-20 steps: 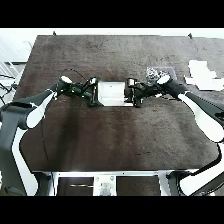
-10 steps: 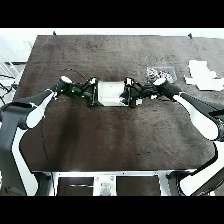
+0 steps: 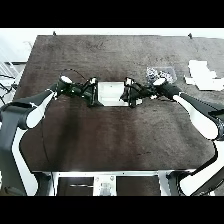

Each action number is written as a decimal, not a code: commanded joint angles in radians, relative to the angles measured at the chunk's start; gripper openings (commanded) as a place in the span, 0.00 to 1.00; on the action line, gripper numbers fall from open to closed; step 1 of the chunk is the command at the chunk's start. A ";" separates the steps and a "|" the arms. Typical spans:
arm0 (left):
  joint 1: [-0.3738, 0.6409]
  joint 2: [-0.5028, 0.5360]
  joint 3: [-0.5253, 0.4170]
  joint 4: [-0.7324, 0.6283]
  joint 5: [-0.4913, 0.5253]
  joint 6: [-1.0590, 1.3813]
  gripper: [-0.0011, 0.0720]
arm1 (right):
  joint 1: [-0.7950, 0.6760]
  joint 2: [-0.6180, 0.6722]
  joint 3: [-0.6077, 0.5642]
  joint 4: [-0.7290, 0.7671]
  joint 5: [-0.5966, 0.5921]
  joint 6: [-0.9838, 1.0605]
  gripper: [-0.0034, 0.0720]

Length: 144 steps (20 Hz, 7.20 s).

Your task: Fold the box and place the chain.

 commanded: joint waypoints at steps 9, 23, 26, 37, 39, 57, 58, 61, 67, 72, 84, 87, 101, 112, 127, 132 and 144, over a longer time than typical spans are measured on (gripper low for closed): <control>0.001 0.000 0.001 0.001 0.005 0.002 0.59 | -0.109 0.274 -0.001 -0.171 0.051 0.620 0.06; 0.001 0.000 0.001 0.001 0.006 0.002 0.59 | -0.322 0.271 -0.230 -0.188 -0.104 1.140 0.06; 0.001 0.000 0.001 0.001 0.005 0.002 0.59 | -0.289 0.204 -0.230 -0.138 -0.104 1.140 0.06; 0.001 0.000 0.001 0.001 0.006 0.002 0.59 | -0.122 0.100 -0.203 0.076 -0.101 1.047 0.07; 0.001 0.000 0.001 0.001 0.006 0.002 0.59 | -0.121 0.100 -0.182 0.097 -0.077 1.047 0.07; 0.001 0.000 0.001 0.001 0.006 0.002 0.59 | -0.079 0.117 -0.116 0.146 -0.021 1.095 0.79; 0.001 0.000 0.001 0.001 0.006 0.002 0.59 | -0.075 0.117 -0.116 0.145 -0.021 1.101 0.79; 0.001 0.000 0.001 0.001 0.006 0.002 0.59 | -0.061 0.117 -0.116 0.142 -0.029 1.103 0.79; 0.001 0.000 0.001 0.001 0.006 0.002 0.59 | -0.033 0.117 -0.099 0.100 -0.040 1.175 0.79; 0.001 0.000 0.001 0.001 0.006 0.002 0.59 | 0.011 0.117 -0.034 -0.081 -0.048 1.333 0.79; 0.001 0.000 0.001 0.001 0.006 0.002 0.59 | 0.099 0.102 0.040 -0.363 -0.066 1.596 0.79; 0.001 0.000 0.001 0.001 0.006 0.002 0.59 | 0.136 0.082 0.082 -0.436 -0.065 1.654 0.79; 0.001 0.000 0.001 0.001 0.006 0.002 0.59 | 0.206 0.031 0.259 -0.792 0.082 1.944 0.73; 0.001 0.000 0.001 0.001 0.006 0.002 0.59 | 0.265 -0.099 0.450 -0.891 0.239 2.020 0.72; 0.001 0.000 0.001 0.001 0.006 0.002 0.59 | 0.274 -0.147 0.509 -0.958 0.280 2.232 0.53; 0.001 0.000 0.001 0.002 0.007 0.002 0.59 | 0.290 -0.160 0.509 -0.959 0.282 2.255 0.45; 0.001 0.000 0.001 0.002 0.014 0.002 0.59 | 0.290 -0.182 0.509 -0.996 0.311 2.341 0.30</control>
